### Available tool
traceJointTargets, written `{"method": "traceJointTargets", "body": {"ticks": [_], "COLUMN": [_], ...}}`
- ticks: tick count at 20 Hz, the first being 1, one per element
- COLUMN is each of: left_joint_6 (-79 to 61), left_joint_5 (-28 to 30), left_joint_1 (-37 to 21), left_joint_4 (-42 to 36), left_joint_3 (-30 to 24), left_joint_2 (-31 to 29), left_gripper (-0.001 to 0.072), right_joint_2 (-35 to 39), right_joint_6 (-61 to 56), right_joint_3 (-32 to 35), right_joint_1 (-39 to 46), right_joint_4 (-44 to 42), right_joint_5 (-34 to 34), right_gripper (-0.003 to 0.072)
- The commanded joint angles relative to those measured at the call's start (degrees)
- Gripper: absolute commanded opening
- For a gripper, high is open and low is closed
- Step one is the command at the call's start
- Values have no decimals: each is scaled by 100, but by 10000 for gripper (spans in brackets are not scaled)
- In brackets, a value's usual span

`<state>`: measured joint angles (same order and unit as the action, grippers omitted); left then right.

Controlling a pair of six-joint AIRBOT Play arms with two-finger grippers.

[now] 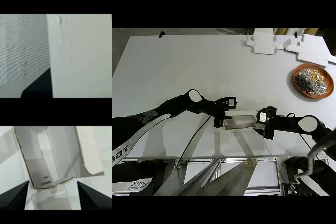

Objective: Fold the box and place the chain.

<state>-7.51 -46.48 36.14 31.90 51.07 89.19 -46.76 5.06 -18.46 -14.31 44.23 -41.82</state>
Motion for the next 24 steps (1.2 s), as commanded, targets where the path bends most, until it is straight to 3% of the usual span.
{"method": "traceJointTargets", "body": {"ticks": [1, 11, 24], "left_joint_6": [-2, 0, 0], "left_joint_5": [-4, -7, -4], "left_joint_1": [2, 2, 2], "left_joint_4": [2, 2, 2], "left_joint_3": [-2, -2, -2], "left_joint_2": [2, 2, 2], "left_gripper": [8, 8, 8], "right_joint_2": [-219, -1421, -1917], "right_joint_6": [791, 2098, 2398], "right_joint_3": [-13, -13, -11], "right_joint_1": [356, 378, 378], "right_joint_4": [-741, -1665, -1816], "right_joint_5": [-201, -507, -407], "right_gripper": [658, 659, 638]}}
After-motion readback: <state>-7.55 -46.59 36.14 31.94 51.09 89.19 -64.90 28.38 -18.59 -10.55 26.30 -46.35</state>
